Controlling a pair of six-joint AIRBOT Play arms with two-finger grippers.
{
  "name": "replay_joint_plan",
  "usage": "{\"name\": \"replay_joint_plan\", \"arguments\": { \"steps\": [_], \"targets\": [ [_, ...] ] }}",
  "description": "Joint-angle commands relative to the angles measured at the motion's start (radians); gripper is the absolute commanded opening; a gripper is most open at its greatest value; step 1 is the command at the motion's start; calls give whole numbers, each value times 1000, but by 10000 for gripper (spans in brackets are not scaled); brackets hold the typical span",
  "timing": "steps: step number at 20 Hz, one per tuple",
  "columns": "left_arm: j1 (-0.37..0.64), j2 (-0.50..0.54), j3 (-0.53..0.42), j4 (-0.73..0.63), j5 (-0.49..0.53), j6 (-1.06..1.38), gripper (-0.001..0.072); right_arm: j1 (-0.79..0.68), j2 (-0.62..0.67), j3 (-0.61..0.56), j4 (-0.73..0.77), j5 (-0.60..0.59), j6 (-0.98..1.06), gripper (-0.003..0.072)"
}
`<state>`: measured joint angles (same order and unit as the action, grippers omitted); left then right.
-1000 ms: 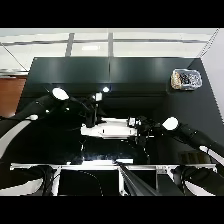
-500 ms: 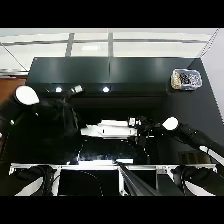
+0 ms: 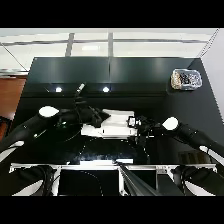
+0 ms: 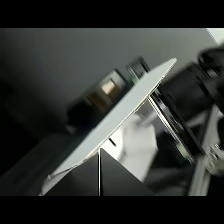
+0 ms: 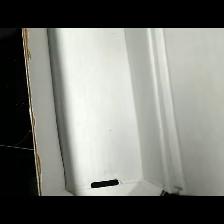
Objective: Fold the box and place the chain.
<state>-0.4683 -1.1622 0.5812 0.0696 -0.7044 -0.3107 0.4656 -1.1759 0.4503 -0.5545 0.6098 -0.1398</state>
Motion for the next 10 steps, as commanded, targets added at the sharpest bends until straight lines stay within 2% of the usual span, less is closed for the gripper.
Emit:
{"name": "replay_joint_plan", "arguments": {
  "steps": [1, 3, 5, 8, 10],
  "targets": [
    [-16, -134, 74, -43, 99, 109, 28, 0, 0, 0, 0, 0, 0, 306],
    [-16, -193, 114, 68, 97, 43, 27, 0, 0, 0, 0, 0, 0, 305],
    [-16, -214, 141, 261, 82, -130, 27, 0, 0, 0, 0, 0, 0, 305],
    [-17, -215, 178, 527, -10, -308, 27, 0, 0, 0, 0, 0, 0, 305],
    [-19, -215, 196, 601, -55, -355, 27, 0, 0, 0, 0, 0, 0, 306]
  ]
}}
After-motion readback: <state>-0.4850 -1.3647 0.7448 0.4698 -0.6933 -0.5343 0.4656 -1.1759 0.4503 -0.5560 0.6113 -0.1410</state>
